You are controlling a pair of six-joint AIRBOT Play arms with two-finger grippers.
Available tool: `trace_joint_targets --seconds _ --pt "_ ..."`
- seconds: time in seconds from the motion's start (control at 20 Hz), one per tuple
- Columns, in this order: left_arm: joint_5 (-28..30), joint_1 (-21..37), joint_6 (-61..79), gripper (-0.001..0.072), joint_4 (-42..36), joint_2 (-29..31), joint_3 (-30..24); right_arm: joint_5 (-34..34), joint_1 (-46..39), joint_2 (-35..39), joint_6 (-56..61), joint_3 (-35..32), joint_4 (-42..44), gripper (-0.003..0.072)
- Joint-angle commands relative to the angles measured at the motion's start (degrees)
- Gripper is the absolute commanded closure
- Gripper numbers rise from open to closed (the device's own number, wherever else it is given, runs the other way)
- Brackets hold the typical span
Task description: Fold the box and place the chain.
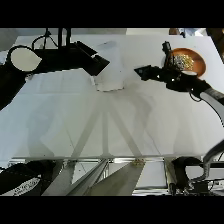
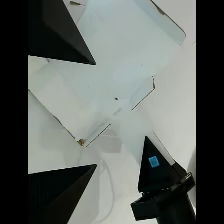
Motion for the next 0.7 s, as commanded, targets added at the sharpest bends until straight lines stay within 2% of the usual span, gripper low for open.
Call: trace_joint_targets --seconds 0.0,0.25,0.65 --pt "0.0 0.0 0.0 0.0014 0.0 0.0 0.1 -10.3 1.4 1.3 -14.7 -6.8 7.9 0.0674" --pt "0.0 0.0 0.0 0.0014 0.0 0.0 0.1 -12.6 1.4 1.0 -23.6 -9.7 15.1 0.0674" --pt "0.0 0.0 0.0 0.0014 0.0 0.0 0.1 -12.9 1.6 -0.6 -28.2 -11.2 28.7 0.0674"
